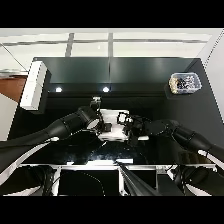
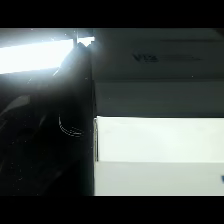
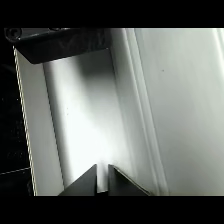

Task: Fold the box and place the chain.

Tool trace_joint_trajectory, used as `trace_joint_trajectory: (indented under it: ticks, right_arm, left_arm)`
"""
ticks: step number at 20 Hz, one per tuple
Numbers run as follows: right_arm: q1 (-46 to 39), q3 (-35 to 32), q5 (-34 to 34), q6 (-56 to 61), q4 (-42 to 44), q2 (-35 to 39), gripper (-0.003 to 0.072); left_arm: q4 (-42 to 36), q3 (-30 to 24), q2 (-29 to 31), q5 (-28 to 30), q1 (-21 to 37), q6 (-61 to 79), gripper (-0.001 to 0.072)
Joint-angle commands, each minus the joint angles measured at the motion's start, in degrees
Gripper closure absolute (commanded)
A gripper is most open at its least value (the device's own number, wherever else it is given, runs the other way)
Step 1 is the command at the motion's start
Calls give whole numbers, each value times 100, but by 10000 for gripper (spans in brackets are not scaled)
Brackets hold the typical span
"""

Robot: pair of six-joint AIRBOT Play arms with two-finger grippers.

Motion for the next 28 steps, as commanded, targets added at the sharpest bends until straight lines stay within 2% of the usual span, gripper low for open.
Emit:
trace_joint_trajectory:
  ticks: [1,2,6,9,12,15,18,23,26,27,28]
  right_arm:
    - [-9,13,-13,13,-50,42,624]
    - [-66,59,-131,181,-157,111,659]
    - [-946,341,-1318,2363,-1281,754,658]
    - [-2122,461,-2310,3486,-1661,1429,659]
    - [-3442,317,-3276,4935,-1674,1591,659]
    - [-4037,-426,-3084,5810,-1335,1563,659]
    - [-3908,-1119,-2527,5871,-210,1198,659]
    - [-2684,-1172,-1683,5818,896,181,659]
    - [-2197,-927,-1510,5801,1016,92,645]
    - [-2122,-769,-1582,5790,999,92,495]
    - [-2068,-599,-1687,5720,975,92,249]
  left_arm:
    - [4,-2,-2,-7,4,4,677]
    - [2,-2,-2,-4,4,4,677]
    - [2,-2,-2,-7,4,4,677]
    - [2,-2,-2,-4,4,2,677]
    - [2,-2,-2,-4,4,2,677]
    - [2,-2,-2,-20,4,2,678]
    - [-9,-2,-2,-22,4,4,678]
    - [-22,-2,-2,-28,4,4,678]
    - [-20,-2,-2,-24,4,4,678]
    - [-20,-2,-2,-22,4,4,678]
    - [-20,-2,-2,-22,4,4,677]
